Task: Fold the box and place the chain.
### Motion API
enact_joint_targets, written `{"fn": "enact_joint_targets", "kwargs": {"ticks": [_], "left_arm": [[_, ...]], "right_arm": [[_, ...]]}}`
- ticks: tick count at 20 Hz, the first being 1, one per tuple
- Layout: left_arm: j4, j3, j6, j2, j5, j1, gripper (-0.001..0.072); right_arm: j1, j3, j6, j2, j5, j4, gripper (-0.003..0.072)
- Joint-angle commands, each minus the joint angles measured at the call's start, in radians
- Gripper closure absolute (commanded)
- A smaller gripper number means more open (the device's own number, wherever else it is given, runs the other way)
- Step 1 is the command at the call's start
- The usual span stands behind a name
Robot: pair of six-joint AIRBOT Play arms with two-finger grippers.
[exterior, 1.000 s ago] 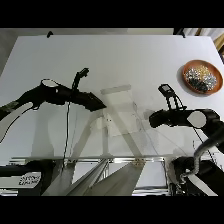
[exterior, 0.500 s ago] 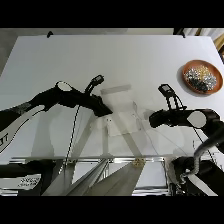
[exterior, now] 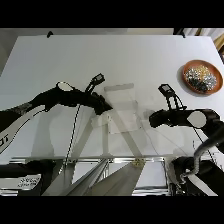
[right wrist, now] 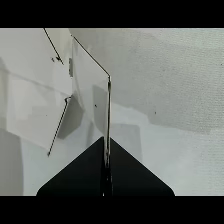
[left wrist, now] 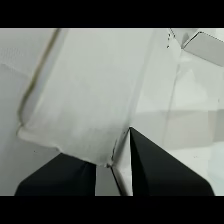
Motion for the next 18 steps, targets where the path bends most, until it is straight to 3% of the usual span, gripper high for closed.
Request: {"fn": "enact_joint_targets", "kwargs": {"ticks": [1,5,6,8,13,16,18], "left_arm": [[0.002,0.001,0.059,0.0,0.002,0.001,0.0501],[0.021,0.001,0.081,0.0,-0.025,0.001,0.0522],[0.021,0.001,0.084,0.0,-0.036,0.001,0.0599],[0.027,0.001,0.092,0.0,-0.039,0.001,0.0684],[0.028,0.002,0.135,0.003,-0.05,0.0,0.0703],[0.03,0.002,0.134,0.02,-0.086,-0.001,0.0703],[0.039,0.002,0.148,0.04,-0.101,-0.003,0.0702]], "right_arm": [[0.001,0.0,0.0,0.001,0.001,0.0,0.0669],[0.001,0.0,0.0,0.001,0.0,0.0,0.0669],[0.001,0.0,0.0,0.001,-0.001,0.0,0.0669],[0.001,0.0,0.0,0.001,-0.003,0.0,0.0669],[0.001,0.0,0.0,0.001,0.031,0.005,0.0663],[0.001,0.002,0.0,0.002,0.08,0.031,0.0459],[0.001,0.018,0.001,0.003,0.145,0.031,0.0455]]}}
